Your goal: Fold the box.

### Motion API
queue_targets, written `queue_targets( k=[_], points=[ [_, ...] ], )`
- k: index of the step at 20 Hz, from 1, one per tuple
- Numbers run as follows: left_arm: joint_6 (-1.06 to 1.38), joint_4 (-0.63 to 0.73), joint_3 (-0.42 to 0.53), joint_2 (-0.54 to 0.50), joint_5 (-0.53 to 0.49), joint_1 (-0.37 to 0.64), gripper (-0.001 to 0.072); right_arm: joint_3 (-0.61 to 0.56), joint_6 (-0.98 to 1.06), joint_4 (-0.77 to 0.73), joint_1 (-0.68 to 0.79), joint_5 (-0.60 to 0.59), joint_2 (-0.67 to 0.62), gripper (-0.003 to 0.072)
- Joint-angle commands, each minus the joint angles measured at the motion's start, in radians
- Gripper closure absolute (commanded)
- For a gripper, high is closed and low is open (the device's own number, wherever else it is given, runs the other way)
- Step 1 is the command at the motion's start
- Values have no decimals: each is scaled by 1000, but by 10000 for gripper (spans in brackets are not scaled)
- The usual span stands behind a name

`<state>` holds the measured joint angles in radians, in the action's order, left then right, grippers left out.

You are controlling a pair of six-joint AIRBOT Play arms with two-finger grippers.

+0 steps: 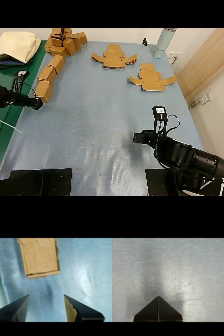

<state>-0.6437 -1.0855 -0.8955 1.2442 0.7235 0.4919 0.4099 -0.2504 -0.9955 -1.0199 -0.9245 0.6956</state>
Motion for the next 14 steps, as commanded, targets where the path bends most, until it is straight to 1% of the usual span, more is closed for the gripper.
queue_targets(
  k=[1, 2, 3, 5, 7, 9, 12, 14],
  points=[
    [-61, -6, -1, -100, 154, -11, 96, 0, 0, -3, 6, 0, 2, 682],
    [-105, -6, -1, -125, 185, -27, 452, 0, 0, -13, 19, 0, 2, 682],
    [-111, -6, -1, -144, 209, -51, 693, 0, -1, -17, 37, 0, 2, 682],
    [-163, -6, -3, -171, 224, -137, 696, 2, -15, -18, 85, 9, 2, 682],
    [-238, -7, -26, -175, 227, -264, 696, 19, -111, -24, 168, 64, 2, 682],
    [-331, -8, -69, -164, 209, -403, 696, 71, -236, -66, 282, 133, 12, 682],
    [-452, -31, -162, -102, 212, -578, 696, 225, -505, -183, 470, 160, 116, 682],
    [-530, -55, -208, -43, 221, -657, 696, 362, -729, -342, 573, 159, 246, 682]
  ],
)
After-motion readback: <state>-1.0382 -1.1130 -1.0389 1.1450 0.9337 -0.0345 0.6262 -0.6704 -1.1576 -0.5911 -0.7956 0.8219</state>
